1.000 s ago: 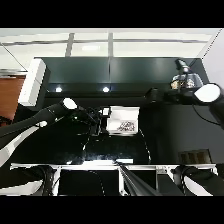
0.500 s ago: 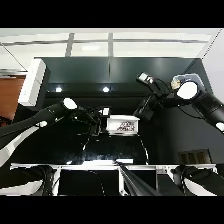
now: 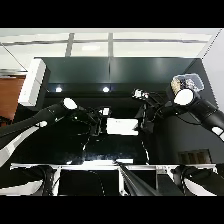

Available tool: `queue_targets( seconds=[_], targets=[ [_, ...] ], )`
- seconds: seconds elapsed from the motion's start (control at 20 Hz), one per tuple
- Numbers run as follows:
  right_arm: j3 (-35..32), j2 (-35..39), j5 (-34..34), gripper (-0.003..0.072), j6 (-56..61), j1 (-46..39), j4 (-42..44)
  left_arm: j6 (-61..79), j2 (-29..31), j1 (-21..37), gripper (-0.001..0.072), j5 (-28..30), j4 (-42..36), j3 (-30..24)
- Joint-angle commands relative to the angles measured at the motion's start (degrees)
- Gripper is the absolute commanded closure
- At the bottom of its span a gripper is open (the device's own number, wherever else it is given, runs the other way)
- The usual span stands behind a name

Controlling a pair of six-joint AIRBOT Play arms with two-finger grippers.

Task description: Fold the box and place the chain.

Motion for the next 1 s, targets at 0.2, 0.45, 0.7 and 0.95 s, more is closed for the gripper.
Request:
queue_targets(
  seconds=[0.2,0.45,0.7,0.95],
  targets=[
    [-1.1,-0.4,-5.3,-0.0034,-3.7,3.4,2.6,0.0,0.0,0.0,0.0309,-0.2,0.1,0.0],
    [-1.1,-2.5,-6.2,-0.0034,-4.8,4.2,2.3,0.0,0.0,0.0,0.0309,-0.5,0.1,0.0],
    [-1.0,-2.5,-6.0,-0.0034,-5.4,4.2,1.9,0.0,0.0,0.0,0.0309,-0.5,0.1,0.0],
    [0.9,-2.4,-6.5,0.013,-5.4,4.2,1.6,0.0,0.0,0.0,0.0309,-0.5,0.1,0.0]
  ],
)
